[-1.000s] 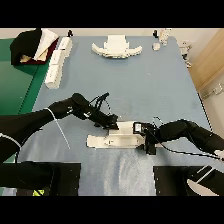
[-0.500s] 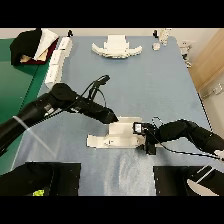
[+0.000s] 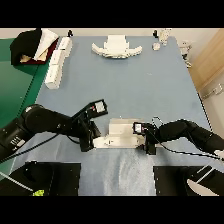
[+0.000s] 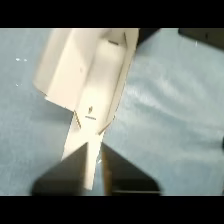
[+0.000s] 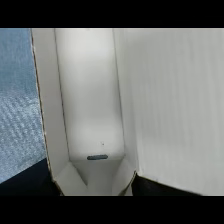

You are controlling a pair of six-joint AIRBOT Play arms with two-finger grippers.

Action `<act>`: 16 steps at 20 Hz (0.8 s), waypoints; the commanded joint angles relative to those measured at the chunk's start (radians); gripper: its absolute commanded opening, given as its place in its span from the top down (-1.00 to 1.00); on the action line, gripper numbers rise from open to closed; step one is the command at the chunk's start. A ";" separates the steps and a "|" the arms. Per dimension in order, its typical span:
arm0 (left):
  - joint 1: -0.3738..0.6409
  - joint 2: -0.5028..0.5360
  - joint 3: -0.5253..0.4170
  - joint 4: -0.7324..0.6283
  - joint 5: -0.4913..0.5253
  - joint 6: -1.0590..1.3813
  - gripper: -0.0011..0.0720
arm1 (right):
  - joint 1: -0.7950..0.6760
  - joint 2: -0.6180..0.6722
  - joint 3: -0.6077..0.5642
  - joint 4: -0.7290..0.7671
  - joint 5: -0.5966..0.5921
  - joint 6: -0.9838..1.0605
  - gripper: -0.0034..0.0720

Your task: Fold the box.

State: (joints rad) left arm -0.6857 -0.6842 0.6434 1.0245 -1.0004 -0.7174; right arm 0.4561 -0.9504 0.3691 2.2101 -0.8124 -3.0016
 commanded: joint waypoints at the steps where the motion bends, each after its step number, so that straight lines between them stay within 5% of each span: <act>1: 0.020 0.025 -0.118 -0.021 0.063 0.237 -0.89 | 0.001 0.000 0.000 0.000 0.001 0.001 -0.49; 11: 0.050 -0.210 -0.199 -0.283 0.256 0.661 -0.88 | 0.001 0.000 0.000 0.000 0.000 0.001 -0.49; 13: 0.049 -0.250 -0.199 -0.357 0.276 0.745 -0.60 | 0.001 0.000 0.000 0.000 0.000 0.001 -0.49; 15: 0.049 -0.291 -0.198 -0.431 0.294 0.813 -0.55 | 0.001 0.000 0.000 0.000 0.000 0.001 -0.49; 16: 0.049 -0.307 -0.198 -0.447 0.294 0.842 0.02 | 0.001 0.000 0.000 0.001 0.000 0.001 -0.49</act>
State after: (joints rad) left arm -0.6369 -0.9379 0.4465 0.6796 -0.7311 0.0032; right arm 0.4561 -0.9504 0.3691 2.2101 -0.8124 -3.0013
